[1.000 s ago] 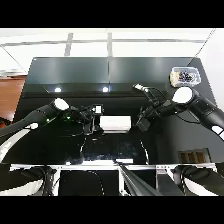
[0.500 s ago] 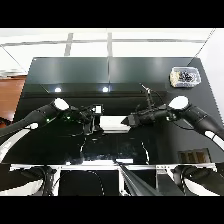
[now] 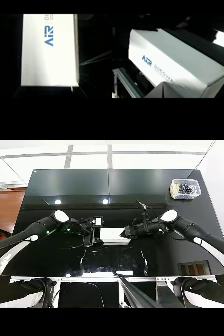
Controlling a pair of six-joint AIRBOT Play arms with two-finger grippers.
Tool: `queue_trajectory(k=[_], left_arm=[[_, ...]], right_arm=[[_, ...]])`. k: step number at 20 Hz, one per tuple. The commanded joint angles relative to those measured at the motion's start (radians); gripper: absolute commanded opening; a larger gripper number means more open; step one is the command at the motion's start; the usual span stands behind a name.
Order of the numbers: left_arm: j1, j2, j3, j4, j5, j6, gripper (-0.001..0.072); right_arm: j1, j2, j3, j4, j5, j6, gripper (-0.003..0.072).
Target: Fold the box and place the chain.
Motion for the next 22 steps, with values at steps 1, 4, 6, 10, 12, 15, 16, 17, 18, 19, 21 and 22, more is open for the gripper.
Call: queue_trajectory(k=[1, 4, 6, 10, 12, 15, 16, 17, 18, 19, 21, 22], left_arm=[[0.0, -0.001, 0.0, -0.001, 0.0, -0.001, 0.0464], [0.0, -0.001, 0.0, -0.001, 0.0, -0.001, 0.0464], [0.002, 0.0, 0.002, -0.001, 0.003, -0.001, 0.0464], [0.012, 0.042, 0.031, 0.05, -0.004, -0.08, 0.0713], [0.02, 0.104, 0.053, 0.176, -0.021, -0.187, 0.0713], [0.019, 0.192, 0.088, 0.188, -0.118, -0.267, 0.0711], [-0.006, 0.197, 0.113, 0.172, -0.138, -0.276, 0.0708], [-0.04, 0.185, 0.143, 0.166, -0.137, -0.31, 0.0707], [-0.079, 0.157, 0.184, 0.166, -0.13, -0.342, 0.0707], [-0.114, 0.118, 0.228, 0.166, -0.126, -0.365, 0.0707], [-0.163, 0.028, 0.312, 0.167, -0.128, -0.419, 0.0707], [-0.174, -0.013, 0.346, 0.167, -0.134, -0.45, 0.0707]], right_arm=[[-0.002, -0.006, -0.001, -0.02, 0.008, 0.009, 0.0011], [-0.006, 0.015, 0.022, -0.02, 0.071, 0.01, 0.0011], [-0.035, 0.06, 0.073, -0.021, 0.165, 0.01, 0.0011], [-0.198, 0.243, 0.157, -0.022, 0.341, 0.031, 0.0011], [-0.317, 0.362, 0.157, -0.084, 0.398, 0.063, 0.0011], [-0.455, 0.49, 0.156, -0.264, 0.429, 0.138, 0.0012], [-0.486, 0.513, 0.156, -0.3, 0.427, 0.152, 0.0012], [-0.505, 0.52, 0.156, -0.308, 0.427, 0.151, 0.0011], [-0.514, 0.52, 0.156, -0.309, 0.42, 0.151, 0.0012], [-0.513, 0.52, 0.155, -0.31, 0.401, 0.151, 0.0012], [-0.513, 0.52, 0.155, -0.309, 0.373, 0.151, 0.0012], [-0.513, 0.52, 0.155, -0.309, 0.37, 0.151, 0.0012]])
